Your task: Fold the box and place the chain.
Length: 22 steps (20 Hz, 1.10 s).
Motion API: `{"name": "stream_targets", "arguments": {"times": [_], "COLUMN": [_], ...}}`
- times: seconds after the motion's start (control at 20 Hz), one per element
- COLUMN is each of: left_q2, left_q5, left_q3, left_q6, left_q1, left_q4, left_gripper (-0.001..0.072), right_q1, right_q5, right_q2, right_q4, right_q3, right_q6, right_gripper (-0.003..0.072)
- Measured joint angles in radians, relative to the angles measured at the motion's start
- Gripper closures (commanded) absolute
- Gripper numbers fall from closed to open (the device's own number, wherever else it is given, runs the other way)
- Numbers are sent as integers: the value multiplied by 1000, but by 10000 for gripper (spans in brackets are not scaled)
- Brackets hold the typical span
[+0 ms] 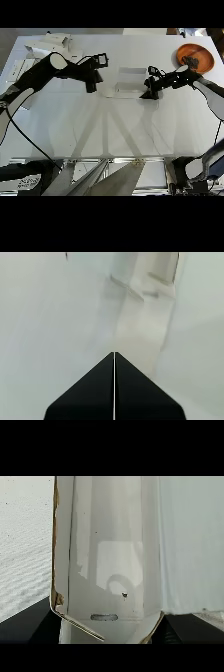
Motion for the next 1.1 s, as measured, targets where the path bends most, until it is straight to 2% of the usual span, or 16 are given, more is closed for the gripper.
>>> {"name": "stream_targets", "arguments": {"times": [0.2, 0.4, 0.55, 0.8, 1.1], "left_q2": [16, 18, 8, -29, -84], "left_q5": [-39, 10, 53, 120, 165], "left_q3": [-86, -182, -217, -234, -237], "left_q6": [-62, -12, 50, 235, 372], "left_q1": [44, 60, 64, 63, 63], "left_q4": [90, 106, 54, -140, -248], "left_gripper": [703, 703, 704, 706, 706], "right_q1": [0, 0, 0, 0, 0], "right_q5": [0, 1, 1, 1, 1], "right_q2": [0, 0, 0, 0, 0], "right_q4": [0, 0, 0, 0, 0], "right_q3": [0, 0, 0, 0, 0], "right_q6": [0, 0, 0, 0, 0], "right_gripper": [247, 247, 247, 247, 247]}}
